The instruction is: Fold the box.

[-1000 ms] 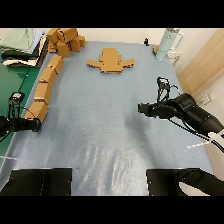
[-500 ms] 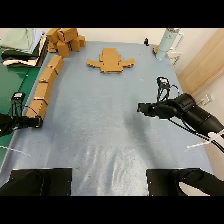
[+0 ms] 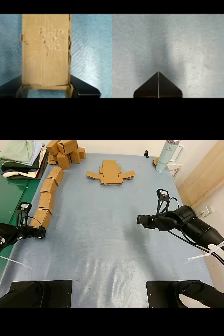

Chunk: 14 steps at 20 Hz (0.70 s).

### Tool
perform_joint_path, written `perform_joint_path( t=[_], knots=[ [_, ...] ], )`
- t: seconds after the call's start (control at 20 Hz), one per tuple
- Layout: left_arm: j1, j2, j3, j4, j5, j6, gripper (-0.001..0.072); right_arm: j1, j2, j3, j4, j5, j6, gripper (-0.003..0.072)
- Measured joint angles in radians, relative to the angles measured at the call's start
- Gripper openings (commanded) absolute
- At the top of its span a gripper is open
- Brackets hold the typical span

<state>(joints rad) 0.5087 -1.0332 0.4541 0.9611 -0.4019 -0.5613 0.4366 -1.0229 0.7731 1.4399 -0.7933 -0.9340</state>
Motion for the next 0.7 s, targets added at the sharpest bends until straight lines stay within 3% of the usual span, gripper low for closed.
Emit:
perform_joint_path(
  t=[0.65, 0.7],
  knots=[
    [-0.004, -0.026, 0.001, -0.004, 0.009, -0.007, 0.0505, 0.000, 0.000, 0.000, 0.012, 0.000, 0.000, 0.0008],
    [-0.004, -0.026, 0.001, -0.003, 0.008, -0.007, 0.0704, 0.000, 0.000, 0.000, 0.015, 0.000, 0.000, 0.0008]
  ],
)
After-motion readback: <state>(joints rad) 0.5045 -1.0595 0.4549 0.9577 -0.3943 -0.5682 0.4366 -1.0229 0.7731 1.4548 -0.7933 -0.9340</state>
